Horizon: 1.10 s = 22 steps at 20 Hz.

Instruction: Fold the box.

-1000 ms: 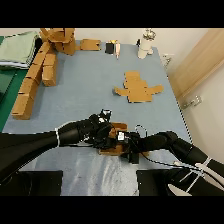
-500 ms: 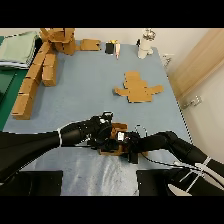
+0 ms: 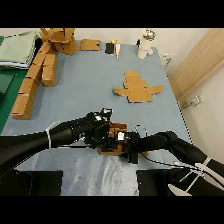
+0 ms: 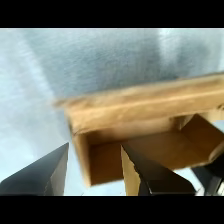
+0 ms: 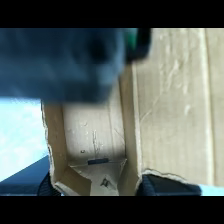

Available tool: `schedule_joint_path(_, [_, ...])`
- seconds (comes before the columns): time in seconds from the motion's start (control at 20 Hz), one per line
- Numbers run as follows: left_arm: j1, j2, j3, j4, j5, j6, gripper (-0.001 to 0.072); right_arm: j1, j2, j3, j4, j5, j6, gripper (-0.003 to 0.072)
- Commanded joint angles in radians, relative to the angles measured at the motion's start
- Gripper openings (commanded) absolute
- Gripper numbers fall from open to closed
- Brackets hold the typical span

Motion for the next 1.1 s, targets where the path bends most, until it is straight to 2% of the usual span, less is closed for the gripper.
schedule_joint_path(0.0, [0.029,0.044,0.000,0.012,-0.054,-0.002,0.0493,0.001,0.000,0.000,0.000,-0.001,0.000,0.0517])
schedule_joint_path(0.25, [0.098,0.094,0.000,0.000,-0.057,0.017,0.0493,0.001,0.000,0.000,0.000,-0.001,0.000,0.0517])
schedule_joint_path(0.45, [0.158,0.111,0.000,-0.011,-0.135,0.066,0.0491,0.001,0.000,0.000,0.000,-0.001,0.000,0.0517])
schedule_joint_path(0.5, [0.175,0.111,0.000,-0.011,-0.158,0.089,0.0320,0.001,0.000,0.000,0.000,-0.001,0.000,0.0517])
schedule_joint_path(0.55, [0.189,0.111,0.000,-0.012,-0.171,0.139,0.0008,0.001,0.000,0.000,0.000,-0.001,0.000,0.0517])
schedule_joint_path(0.7, [0.226,0.111,-0.005,-0.012,-0.242,0.235,0.0014,0.001,0.000,0.000,0.000,-0.001,0.000,0.0517])
schedule_joint_path(0.8, [0.249,0.133,-0.054,-0.012,-0.290,0.286,0.0013,0.001,0.000,0.000,0.000,-0.001,0.000,0.0517])
schedule_joint_path(0.95, [0.321,0.243,-0.241,-0.022,-0.268,0.336,0.0013,0.001,0.000,0.000,0.000,-0.001,0.000,0.0517])
schedule_joint_path(1.05, [0.435,0.327,-0.370,-0.101,-0.247,0.494,0.0013,0.001,0.000,0.000,0.000,-0.001,0.000,0.0517])
